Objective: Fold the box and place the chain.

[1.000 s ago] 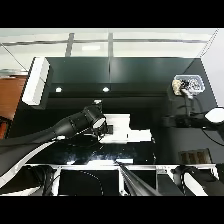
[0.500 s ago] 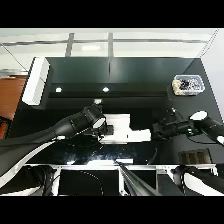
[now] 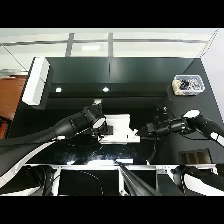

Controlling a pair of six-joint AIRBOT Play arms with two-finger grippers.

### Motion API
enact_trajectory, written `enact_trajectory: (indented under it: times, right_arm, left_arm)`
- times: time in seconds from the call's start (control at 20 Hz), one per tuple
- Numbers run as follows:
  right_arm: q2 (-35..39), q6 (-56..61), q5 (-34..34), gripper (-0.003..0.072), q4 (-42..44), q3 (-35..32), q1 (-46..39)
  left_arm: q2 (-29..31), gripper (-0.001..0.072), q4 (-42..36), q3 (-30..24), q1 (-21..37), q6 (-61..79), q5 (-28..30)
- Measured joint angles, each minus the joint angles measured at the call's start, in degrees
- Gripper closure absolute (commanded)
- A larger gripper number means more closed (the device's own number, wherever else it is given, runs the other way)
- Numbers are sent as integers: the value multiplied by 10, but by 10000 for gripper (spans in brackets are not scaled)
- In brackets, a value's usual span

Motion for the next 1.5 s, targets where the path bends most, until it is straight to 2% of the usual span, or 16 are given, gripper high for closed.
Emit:
enact_trajectory:
  times: [0.2,0.4,0.45,0.5,0.55,0.6,0.8,1.0,1.25,1.5]
  right_arm:
    - [-1,-10,24,46,-9,19,-4]
    - [2,-2,90,46,-67,67,-56]
    - [4,4,101,102,-81,77,-76]
    - [6,10,110,267,-93,85,-98]
    - [7,17,112,489,-106,90,-123]
    - [9,28,112,636,-118,94,-144]
    - [10,77,94,641,-192,100,-190]
    - [10,111,64,643,-228,68,-183]
    - [-22,111,30,644,-210,41,-102]
    - [-51,57,3,644,-125,36,-39]
  left_arm:
    - [0,677,0,0,0,0,1]
    - [0,676,0,0,0,0,2]
    - [0,676,0,0,0,0,2]
    - [0,676,0,0,0,0,2]
    - [0,676,0,0,0,0,2]
    - [0,676,0,0,0,0,2]
    - [0,676,0,0,0,0,2]
    - [0,676,0,0,0,0,2]
    - [0,676,0,0,0,0,2]
    - [0,676,0,0,0,0,1]
